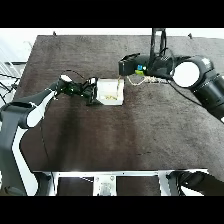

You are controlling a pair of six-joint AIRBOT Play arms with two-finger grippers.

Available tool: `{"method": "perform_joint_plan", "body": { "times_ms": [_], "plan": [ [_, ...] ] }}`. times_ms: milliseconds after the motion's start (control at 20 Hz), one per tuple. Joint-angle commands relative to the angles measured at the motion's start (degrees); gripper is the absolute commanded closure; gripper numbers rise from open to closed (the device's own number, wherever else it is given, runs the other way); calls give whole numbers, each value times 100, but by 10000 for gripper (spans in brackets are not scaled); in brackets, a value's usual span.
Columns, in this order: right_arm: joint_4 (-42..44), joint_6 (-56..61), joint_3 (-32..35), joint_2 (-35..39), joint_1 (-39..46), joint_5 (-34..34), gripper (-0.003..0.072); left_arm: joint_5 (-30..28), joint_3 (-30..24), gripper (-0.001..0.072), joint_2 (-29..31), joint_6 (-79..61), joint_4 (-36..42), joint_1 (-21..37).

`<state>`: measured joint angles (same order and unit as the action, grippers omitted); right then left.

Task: Fold the box and place the chain.

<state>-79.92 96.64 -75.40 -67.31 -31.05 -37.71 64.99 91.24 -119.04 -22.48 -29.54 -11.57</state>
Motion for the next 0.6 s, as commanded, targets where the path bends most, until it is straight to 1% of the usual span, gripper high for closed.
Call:
{"method": "perform_joint_plan", "body": {
  "times_ms": [0, 100, 250, 400, 550],
  "plan": [
    [-24, 424, 378, -15, -210, 507, 677, 2, 0, 173, 2, -2, 0, 2],
    [-2, 549, 479, -122, -293, 732, 677, 0, 0, 173, 2, -2, -2, 2],
    [-2, 824, 492, -538, -496, 1034, 676, -2, 0, 173, 0, -2, -2, 2],
    [-2, 1040, 492, -1187, -673, 1311, 676, 0, 0, 174, 0, -2, -2, 2],
    [-11, 1095, 492, -2037, -695, 1453, 676, 0, 0, 173, 0, -2, -2, 2]
  ]
}}
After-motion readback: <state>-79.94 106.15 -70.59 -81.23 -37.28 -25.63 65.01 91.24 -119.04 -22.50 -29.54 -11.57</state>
